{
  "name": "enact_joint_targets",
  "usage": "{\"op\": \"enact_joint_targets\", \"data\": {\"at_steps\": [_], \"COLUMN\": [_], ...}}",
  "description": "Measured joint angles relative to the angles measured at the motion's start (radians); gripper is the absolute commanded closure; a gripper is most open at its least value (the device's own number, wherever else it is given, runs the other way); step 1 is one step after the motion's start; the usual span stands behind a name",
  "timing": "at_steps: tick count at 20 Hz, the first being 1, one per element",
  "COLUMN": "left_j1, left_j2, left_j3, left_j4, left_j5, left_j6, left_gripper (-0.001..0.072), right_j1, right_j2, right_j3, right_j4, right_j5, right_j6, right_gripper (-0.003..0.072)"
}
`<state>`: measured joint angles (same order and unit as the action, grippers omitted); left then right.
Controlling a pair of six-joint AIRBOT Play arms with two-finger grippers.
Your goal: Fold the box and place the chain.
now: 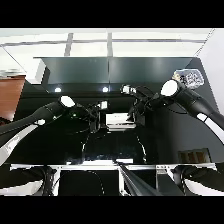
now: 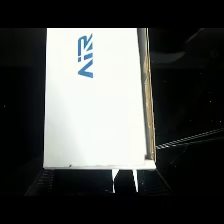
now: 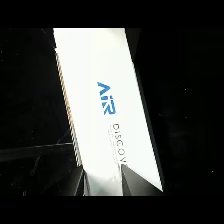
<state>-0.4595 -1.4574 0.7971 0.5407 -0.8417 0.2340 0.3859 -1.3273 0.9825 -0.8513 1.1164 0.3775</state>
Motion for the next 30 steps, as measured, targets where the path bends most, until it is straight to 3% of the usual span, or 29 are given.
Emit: {"op": "enact_joint_targets", "data": {"at_steps": [1,25,30], "left_j1": [0.0,-0.001,-0.001], "left_j2": [0.0,0.0,0.0], "left_j3": [0.0,0.0,0.0], "left_j4": [-0.002,-0.002,-0.003], "left_j5": [-0.002,-0.004,-0.005], "left_j6": [0.0,0.0,0.0], "left_gripper": [0.0358,0.0358,0.0358], "right_j1": [0.001,0.008,-0.014], "right_j2": [0.0,-0.003,0.065], "right_j3": [-0.002,-0.043,-0.047], "right_j4": [0.0,-0.02,-0.018], "right_j5": [0.0,-0.035,-0.031], "right_j6": [0.002,0.019,0.141], "right_gripper": [0.0315,0.0317,0.032]}}
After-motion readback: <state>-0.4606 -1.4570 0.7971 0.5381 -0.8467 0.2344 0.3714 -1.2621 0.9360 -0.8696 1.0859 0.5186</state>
